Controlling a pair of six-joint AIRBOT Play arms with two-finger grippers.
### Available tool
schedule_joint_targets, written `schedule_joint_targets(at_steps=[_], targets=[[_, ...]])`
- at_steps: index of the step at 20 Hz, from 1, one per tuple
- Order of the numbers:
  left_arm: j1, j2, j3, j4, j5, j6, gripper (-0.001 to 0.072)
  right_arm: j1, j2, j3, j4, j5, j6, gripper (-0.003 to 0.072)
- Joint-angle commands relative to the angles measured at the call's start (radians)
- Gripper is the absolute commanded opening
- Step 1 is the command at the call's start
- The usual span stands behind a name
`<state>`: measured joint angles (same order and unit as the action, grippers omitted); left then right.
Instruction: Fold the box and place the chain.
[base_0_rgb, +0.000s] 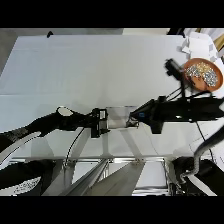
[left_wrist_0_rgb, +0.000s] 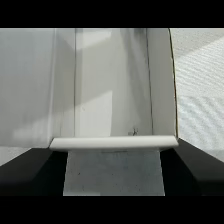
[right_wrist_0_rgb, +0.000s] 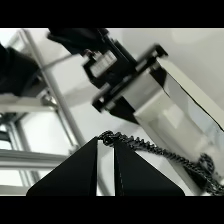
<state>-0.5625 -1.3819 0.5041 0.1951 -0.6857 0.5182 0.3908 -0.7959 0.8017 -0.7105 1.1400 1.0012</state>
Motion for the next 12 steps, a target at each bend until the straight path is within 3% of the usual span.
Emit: schedule_joint_targets(at_steps=[1, 4, 12], targets=[[0.0, 0.0, 0.0, 0.0, 0.0, 0.0, 0.0269, 0.109, -0.134, 0.002, -0.173, -0.097, 0.06, 0.0014], [0.0, 0.0, 0.0, 0.0, 0.0, 0.0, 0.0269, 0.134, -0.215, 0.002, -0.269, -0.134, 0.119, 0.0014], [0.0, 0.0, 0.0, 0.0, 0.0, 0.0, 0.0269, 0.196, -0.333, 0.0, -0.324, -0.163, 0.124, 0.0015]])
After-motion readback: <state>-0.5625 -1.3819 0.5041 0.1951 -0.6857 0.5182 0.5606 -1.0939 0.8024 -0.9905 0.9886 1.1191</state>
